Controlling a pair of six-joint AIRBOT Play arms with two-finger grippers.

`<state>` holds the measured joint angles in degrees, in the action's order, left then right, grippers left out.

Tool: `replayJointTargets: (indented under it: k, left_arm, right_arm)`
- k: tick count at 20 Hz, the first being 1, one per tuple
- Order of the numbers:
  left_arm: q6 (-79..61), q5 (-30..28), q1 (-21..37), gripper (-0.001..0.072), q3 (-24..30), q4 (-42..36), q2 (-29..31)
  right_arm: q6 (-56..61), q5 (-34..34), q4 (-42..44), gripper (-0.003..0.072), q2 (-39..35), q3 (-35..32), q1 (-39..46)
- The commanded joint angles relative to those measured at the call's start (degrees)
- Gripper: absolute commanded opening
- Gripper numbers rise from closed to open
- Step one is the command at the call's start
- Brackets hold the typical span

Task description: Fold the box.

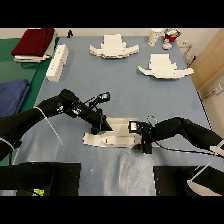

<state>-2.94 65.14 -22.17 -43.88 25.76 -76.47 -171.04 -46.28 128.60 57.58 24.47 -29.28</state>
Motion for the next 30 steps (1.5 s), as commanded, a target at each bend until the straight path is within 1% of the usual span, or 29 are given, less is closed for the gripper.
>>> replayJointTargets:
  k: [1,3,4,11,12,13,14,15,30]
  left_arm:
    - [0.0,-0.1,0.0,0.0015,0.0,0.0,0.0]
    - [0.0,-0.1,0.0,0.0015,0.0,0.0,0.0]
    - [0.0,-0.1,0.0,0.0015,0.0,0.0,0.0]
    - [0.0,-0.1,0.0,0.0015,0.0,0.0,0.0]
    - [0.0,-0.1,0.0,0.0015,0.0,0.0,0.0]
    - [0.0,-0.1,0.0,0.0015,0.0,0.0,0.0]
    - [0.0,-0.1,0.0,0.0015,0.0,0.0,0.0]
    - [0.0,-0.1,0.0,0.0015,0.0,0.0,0.0]
    - [0.0,-0.1,0.0,0.0014,0.0,0.0,0.0]
  right_arm:
    - [0.0,0.3,-0.2,0.0566,-0.4,0.0,0.0]
    - [0.0,0.8,-0.2,0.0568,-0.4,0.0,0.0]
    - [0.0,1.2,-0.3,0.0591,-0.4,0.0,0.0]
    - [0.0,2.3,-0.2,0.0589,0.7,-0.3,0.0]
    - [0.0,2.3,-0.3,0.0578,0.7,-0.3,0.0]
    - [0.0,2.3,-0.8,0.0501,0.7,-0.3,0.0]
    - [0.0,2.3,-1.6,0.0450,0.7,-0.3,0.0]
    - [0.0,2.3,-2.2,0.0439,0.7,-0.3,0.0]
    - [0.0,2.3,-2.8,0.0442,0.6,-0.2,0.0]
